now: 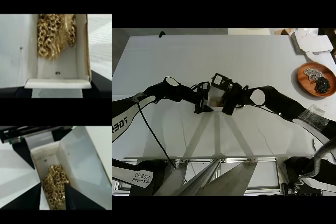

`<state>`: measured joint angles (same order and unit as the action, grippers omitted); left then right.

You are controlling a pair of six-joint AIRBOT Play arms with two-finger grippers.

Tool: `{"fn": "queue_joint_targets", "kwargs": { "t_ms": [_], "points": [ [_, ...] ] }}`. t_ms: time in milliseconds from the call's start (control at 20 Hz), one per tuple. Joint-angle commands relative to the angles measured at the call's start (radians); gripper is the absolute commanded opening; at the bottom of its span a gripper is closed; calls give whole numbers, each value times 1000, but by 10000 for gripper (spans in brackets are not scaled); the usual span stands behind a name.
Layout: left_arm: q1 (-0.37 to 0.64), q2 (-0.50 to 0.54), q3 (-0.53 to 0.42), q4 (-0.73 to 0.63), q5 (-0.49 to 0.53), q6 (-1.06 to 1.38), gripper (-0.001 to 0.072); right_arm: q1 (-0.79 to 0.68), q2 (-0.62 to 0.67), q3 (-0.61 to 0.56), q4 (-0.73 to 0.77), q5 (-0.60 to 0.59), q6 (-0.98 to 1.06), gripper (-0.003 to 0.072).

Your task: Fold the box and place the chain.

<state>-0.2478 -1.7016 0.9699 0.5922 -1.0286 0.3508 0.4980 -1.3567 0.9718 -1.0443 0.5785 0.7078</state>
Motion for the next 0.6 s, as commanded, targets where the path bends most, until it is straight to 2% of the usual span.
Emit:
{"fn": "queue_joint_targets", "kwargs": {
  "t_ms": [0,150,250,300,400,550],
  "points": [
    [1,0,0,0,0,0,257,-29,30,2,-24,50,23,319],
    [1,0,0,0,0,0,257,-132,114,1,-17,117,-52,325],
    [1,0,0,0,0,0,257,-238,142,1,8,220,-128,396],
    [1,0,0,0,0,0,257,-297,139,0,31,275,-175,446],
    [1,0,0,0,0,0,257,-392,119,-6,53,336,-276,480],
    [1,0,0,0,0,0,257,-468,43,-13,113,354,-512,481]
  ]
}}
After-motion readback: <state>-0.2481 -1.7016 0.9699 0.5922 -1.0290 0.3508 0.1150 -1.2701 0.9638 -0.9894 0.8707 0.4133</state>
